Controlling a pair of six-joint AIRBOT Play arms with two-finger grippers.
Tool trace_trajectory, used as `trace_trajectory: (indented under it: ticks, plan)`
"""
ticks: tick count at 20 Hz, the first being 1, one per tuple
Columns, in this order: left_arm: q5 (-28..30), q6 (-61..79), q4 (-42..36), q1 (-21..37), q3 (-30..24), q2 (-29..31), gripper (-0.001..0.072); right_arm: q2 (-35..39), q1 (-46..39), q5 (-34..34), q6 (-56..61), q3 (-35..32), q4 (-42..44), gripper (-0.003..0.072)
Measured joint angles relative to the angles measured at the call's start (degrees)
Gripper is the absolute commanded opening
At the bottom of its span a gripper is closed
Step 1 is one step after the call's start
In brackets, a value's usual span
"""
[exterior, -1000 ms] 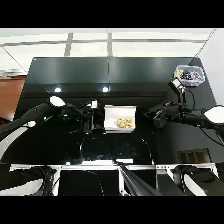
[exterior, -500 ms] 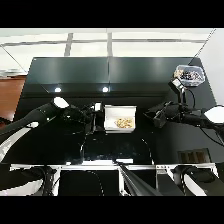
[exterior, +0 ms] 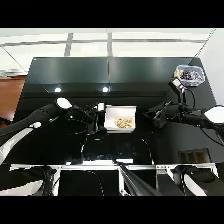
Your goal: Fold the box and place the chain.
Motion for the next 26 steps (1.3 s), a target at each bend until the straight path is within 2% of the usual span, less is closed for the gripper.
trace_trajectory:
  ticks: [1,4,5,6,10,15,19,22,26]
  plan:
    - [0.1,-0.1,0.0,0.0,0.1,0.0,0.042,0.0,0.0,0.0,0.0,0.0,0.0,0.0379]
    - [0.2,-0.3,0.0,-0.2,0.1,0.0,0.0401,0.0,0.0,0.0,0.0,0.0,0.3,0.0382]
    - [0.2,-0.3,0.0,-0.2,0.1,0.0,0.0401,0.0,0.0,-0.3,0.0,0.0,0.8,0.0497]
    - [0.2,-0.3,0.0,-0.3,0.1,0.0,0.0401,0.0,0.1,-1.1,0.7,0.0,1.6,0.072]
    - [0.8,-0.6,0.5,-1.0,0.1,0.0,0.0402,-2.1,1.4,-8.2,8.5,1.5,5.8,0.072]
    - [1.4,-1.2,1.3,-1.6,0.1,0.0,0.0402,-11.8,6.3,-15.3,11.7,7.4,11.5,0.072]
    - [1.7,-1.4,1.5,-1.7,0.1,0.0,0.0402,-17.6,8.7,-9.7,7.3,10.8,7.6,0.072]
    - [1.9,-1.4,1.6,-1.7,0.1,0.0,0.0402,-18.8,9.2,-1.8,0.0,12.7,0.4,0.072]
    - [2.0,-1.5,1.6,-1.7,0.1,0.0,0.0401,-19.3,9.8,4.6,-10.4,13.9,-3.2,0.072]
